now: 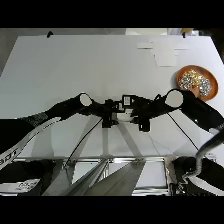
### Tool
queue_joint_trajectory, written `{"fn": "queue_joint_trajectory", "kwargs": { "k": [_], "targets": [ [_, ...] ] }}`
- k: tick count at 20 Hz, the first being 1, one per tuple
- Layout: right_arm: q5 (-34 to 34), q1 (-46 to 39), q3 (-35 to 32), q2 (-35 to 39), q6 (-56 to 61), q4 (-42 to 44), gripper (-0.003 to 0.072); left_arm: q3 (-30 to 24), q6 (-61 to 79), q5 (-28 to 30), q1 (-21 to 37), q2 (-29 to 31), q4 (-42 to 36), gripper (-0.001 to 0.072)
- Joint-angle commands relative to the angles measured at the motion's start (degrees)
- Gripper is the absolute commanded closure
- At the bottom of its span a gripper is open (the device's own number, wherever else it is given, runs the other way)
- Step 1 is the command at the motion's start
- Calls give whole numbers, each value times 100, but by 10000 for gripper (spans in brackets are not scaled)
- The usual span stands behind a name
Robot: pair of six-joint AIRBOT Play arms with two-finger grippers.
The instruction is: Fold the box and place the chain.
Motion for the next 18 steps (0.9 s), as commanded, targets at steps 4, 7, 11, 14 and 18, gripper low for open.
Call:
{"fn": "queue_joint_trajectory", "kwargs": {
  "k": [4, 7, 11, 14, 18],
  "targets": [
    [-85, -345, 2, 79, 52, 87, 667, 0, -4, 7, 7, 4, -2, 647],
    [181, -374, 0, 74, 57, 13, 667, 0, -4, 7, 7, 4, -2, 647],
    [284, -374, -7, 2, 94, -63, 667, 0, -4, 7, 7, 4, -2, 647],
    [284, -372, -7, -164, 212, -68, 667, 0, -4, 9, 7, 4, -2, 647],
    [293, -372, -7, -197, 326, -232, 667, 0, -4, 7, 7, 4, -2, 647]
  ]
}}
